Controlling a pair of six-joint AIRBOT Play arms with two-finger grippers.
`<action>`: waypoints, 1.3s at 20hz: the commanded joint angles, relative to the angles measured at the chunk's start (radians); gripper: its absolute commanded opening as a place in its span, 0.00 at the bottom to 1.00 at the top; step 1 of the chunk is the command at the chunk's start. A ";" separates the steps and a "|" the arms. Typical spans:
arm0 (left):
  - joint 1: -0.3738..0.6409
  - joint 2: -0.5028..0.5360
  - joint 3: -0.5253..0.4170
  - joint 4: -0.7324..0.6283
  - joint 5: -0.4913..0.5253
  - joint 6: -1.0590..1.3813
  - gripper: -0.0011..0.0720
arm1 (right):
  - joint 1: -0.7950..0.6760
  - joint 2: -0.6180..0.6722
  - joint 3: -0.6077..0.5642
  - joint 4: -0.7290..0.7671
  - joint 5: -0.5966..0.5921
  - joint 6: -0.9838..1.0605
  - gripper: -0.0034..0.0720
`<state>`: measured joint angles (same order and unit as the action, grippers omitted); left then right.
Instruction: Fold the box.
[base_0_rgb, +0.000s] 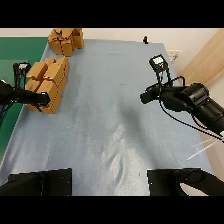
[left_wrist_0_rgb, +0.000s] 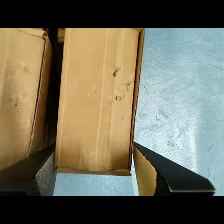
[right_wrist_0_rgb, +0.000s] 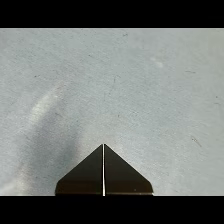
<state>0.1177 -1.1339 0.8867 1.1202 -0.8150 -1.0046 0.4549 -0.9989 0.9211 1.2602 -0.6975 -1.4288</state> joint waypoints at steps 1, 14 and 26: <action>0.001 0.005 0.000 0.005 -0.008 0.021 0.98 | 0.000 0.001 0.000 0.005 -0.001 0.000 0.05; -0.015 0.031 0.297 -0.209 -0.328 0.028 0.98 | 0.000 0.000 0.000 0.142 -0.020 -0.002 0.05; -0.446 0.156 0.316 -0.208 -0.397 -0.017 0.98 | 0.001 0.001 0.000 0.240 -0.074 -0.004 0.05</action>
